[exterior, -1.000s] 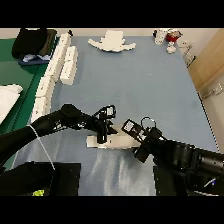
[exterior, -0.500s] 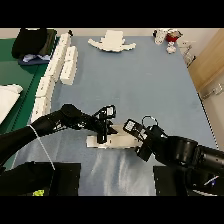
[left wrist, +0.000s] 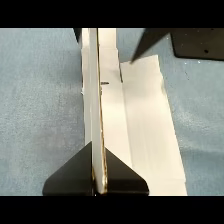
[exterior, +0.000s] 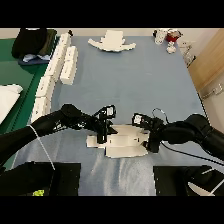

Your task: Fold the box.

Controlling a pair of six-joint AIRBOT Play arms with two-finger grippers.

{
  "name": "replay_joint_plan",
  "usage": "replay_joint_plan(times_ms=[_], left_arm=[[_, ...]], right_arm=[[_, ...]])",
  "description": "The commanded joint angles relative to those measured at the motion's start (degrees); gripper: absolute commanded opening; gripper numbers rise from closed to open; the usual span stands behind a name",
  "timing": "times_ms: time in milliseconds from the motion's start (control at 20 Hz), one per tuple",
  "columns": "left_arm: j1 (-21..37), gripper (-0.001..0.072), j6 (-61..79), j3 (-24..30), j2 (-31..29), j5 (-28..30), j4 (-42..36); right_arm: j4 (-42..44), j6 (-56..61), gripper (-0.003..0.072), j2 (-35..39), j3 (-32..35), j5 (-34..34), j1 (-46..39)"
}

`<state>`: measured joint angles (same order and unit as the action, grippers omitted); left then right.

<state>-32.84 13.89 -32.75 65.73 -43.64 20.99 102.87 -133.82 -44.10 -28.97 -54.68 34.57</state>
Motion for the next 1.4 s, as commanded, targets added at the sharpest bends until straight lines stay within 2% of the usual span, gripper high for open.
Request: replay_joint_plan(times_ms=[0,100,200,400,550,750,850,1000,1150,1250,1350], left_arm=[[0.0,0.0014,0.0,0.0,0.02,0.04,0.0],[0.0,0.0014,0.0,0.0,0.02,0.04,0.0],[0.0,0.0014,0.0,0.0,0.02,0.04,0.0],[0.0,0.0014,0.0,0.0,0.02,0.04,0.0],[0.0,0.0014,0.0,0.0,0.02,0.04,0.0],[0.0,0.0014,0.0,0.0,0.02,0.04,0.0],[0.0,0.0014,0.0,0.0,0.02,0.04,0.0],[0.0,0.0014,0.0,0.0,0.02,0.04,0.0],[0.0,0.0014,0.0,0.0,0.02,0.04,0.0],[0.0,0.0014,0.0,0.0,0.02,0.04,0.0],[0.0,0.0014,0.0,0.0,0.02,0.04,-0.02]], right_arm=[[16.94,-24.09,0.072,-1.64,1.57,0.72,-8.26],[18.53,-25.14,0.072,-2.29,1.86,0.24,-8.61],[18.21,-22.47,0.072,0.42,1.7,-0.26,-8.5],[14.27,-9.09,0.072,9.92,1.73,-2.54,-8.46],[14.38,1.11,0.072,15.13,1.73,-7.93,-7.91],[13.62,10.67,0.072,16.83,1.86,-8.17,1.99],[8.35,19.82,0.072,15.3,1.86,-4.98,9.68],[-5.4,39.34,0.072,12.2,1.86,0.22,21.18],[-18.01,54.34,0.072,7.87,2.23,1.44,32.87],[-24.81,60.04,0.072,3.67,3.87,1.84,38.99],[-27.69,60.35,0.072,-1.11,4.31,2.29,42.32]])
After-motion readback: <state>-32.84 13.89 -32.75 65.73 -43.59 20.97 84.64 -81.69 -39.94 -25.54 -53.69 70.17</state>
